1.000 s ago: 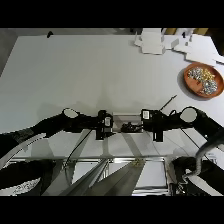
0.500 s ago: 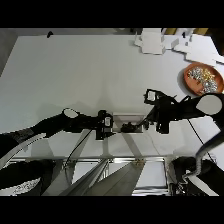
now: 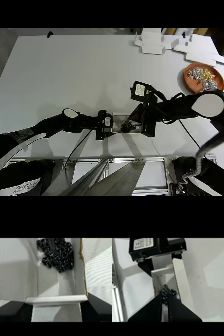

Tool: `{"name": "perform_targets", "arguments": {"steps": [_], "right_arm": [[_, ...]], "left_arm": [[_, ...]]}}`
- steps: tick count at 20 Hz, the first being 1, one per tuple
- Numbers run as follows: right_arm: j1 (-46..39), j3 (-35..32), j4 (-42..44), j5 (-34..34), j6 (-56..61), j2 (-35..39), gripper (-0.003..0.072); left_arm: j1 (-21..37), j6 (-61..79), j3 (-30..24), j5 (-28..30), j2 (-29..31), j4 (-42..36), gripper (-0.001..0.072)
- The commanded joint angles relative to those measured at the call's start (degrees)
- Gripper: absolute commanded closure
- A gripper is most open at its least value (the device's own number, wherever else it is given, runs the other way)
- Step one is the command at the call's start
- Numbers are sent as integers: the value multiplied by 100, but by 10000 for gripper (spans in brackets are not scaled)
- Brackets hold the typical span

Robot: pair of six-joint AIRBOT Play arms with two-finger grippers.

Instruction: Fold the box and place the chain.

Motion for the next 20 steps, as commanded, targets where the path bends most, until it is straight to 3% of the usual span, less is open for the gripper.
{"name": "perform_targets", "arguments": {"steps": [1,5,7,8,12,17,20], "right_arm": [[96,-66,-323,-57,356,-426,667],[96,-308,-459,164,398,-686,652],[96,-299,-459,138,380,-645,429],[96,-278,-538,140,378,-590,419],[-201,-247,-752,251,-579,-197,496],[-1067,-247,-761,472,-1773,289,495],[-1729,-256,-761,481,-1873,387,497]], "left_arm": [[0,0,-2,0,2,2,698],[0,2,-2,-2,2,2,698],[0,2,-2,0,2,2,698],[0,2,-2,0,2,2,698],[0,2,-2,0,2,2,698],[0,2,-2,0,2,2,698],[0,2,-2,0,2,2,698]]}}
